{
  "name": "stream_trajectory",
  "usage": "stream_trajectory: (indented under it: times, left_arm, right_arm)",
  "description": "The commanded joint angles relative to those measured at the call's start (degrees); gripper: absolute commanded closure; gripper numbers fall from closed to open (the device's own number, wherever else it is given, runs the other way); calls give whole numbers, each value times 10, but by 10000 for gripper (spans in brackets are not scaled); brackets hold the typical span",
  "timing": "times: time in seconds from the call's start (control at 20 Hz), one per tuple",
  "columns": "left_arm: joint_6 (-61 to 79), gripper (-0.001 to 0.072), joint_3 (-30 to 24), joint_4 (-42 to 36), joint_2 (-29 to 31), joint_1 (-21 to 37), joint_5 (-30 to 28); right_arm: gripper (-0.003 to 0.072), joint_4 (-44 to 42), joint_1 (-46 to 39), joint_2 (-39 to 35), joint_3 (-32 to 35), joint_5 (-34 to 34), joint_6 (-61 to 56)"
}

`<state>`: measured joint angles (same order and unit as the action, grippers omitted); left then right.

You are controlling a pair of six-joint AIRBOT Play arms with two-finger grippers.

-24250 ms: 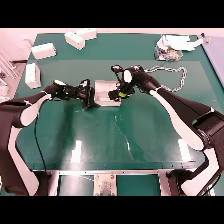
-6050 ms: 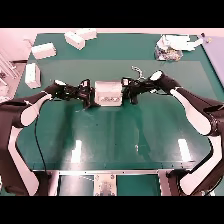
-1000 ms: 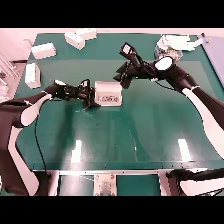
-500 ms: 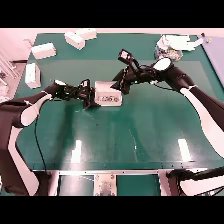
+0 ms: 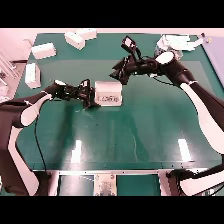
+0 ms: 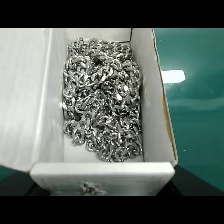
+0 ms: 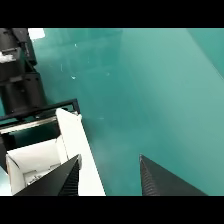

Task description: Fold the box and place the chain.

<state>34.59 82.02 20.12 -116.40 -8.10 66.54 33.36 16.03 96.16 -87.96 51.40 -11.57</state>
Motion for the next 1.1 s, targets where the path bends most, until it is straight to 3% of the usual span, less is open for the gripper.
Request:
stream_trajectory:
  times: [0.0,0.25,0.45,1.05]
  left_arm:
    - [0,215,0,0,0,0,0]
    - [0,215,1,0,0,0,0]
    - [0,215,1,0,0,0,0]
    - [0,215,1,0,0,0,0]
  right_arm:
    - [266,-2,-1,41,-3,-9,15]
    - [267,-2,-1,64,-3,1,28]
    - [267,-1,-1,62,-12,109,26]
    - [273,26,-1,62,-12,157,13]
